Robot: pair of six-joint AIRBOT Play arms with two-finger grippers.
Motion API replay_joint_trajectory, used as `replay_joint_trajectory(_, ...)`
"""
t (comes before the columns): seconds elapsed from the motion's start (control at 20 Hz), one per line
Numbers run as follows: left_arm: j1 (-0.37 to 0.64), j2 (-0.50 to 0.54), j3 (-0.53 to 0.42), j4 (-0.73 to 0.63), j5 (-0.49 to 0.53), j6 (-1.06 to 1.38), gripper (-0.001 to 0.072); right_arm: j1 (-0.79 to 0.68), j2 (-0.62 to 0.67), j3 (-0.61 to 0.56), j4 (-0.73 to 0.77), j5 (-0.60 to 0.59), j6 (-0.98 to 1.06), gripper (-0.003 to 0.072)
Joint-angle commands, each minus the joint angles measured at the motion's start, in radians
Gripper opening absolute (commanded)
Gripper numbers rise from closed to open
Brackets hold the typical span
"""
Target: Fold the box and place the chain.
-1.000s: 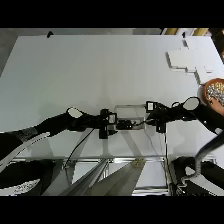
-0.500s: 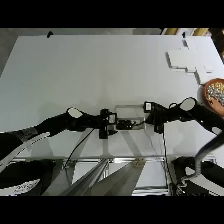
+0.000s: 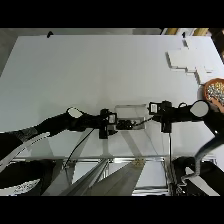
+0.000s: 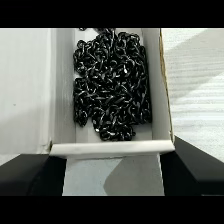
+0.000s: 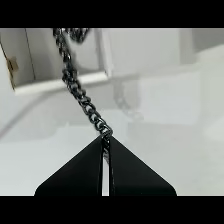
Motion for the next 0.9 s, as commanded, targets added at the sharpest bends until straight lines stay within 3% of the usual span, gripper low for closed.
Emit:
replay_joint_trajectory(0.0, 0.000, 0.000, 0.000, 0.000, 0.000, 0.000, 0.0050, 0.001, 0.133, 0.000, 0.229, 0.071, 0.021, 0.0022)
replay_joint_trajectory(0.15, 0.000, 0.000, 0.000, 0.000, 0.000, 0.000, 0.0050, 0.010, 0.151, 0.000, 0.450, 0.129, 0.021, 0.0022)
replay_joint_trajectory(0.3, 0.000, 0.000, 0.000, 0.000, 0.000, 0.000, 0.0050, 0.098, 0.150, -0.015, 0.476, 0.110, 0.019, 0.0022)
replay_joint_trajectory(0.7, 0.000, 0.000, 0.000, 0.000, 0.000, 0.000, 0.0050, 0.335, -0.003, -0.043, 0.481, -0.193, 0.020, 0.0023)
replay_joint_trajectory(0.75, 0.000, 0.000, 0.000, 0.000, 0.000, 0.000, 0.0050, 0.335, -0.029, -0.043, 0.485, -0.222, 0.037, 0.0047)
replay_joint_trajectory(0.85, 0.000, 0.000, 0.000, 0.000, 0.000, 0.000, 0.0050, 0.335, -0.039, -0.040, 0.473, -0.286, 0.082, 0.0257)
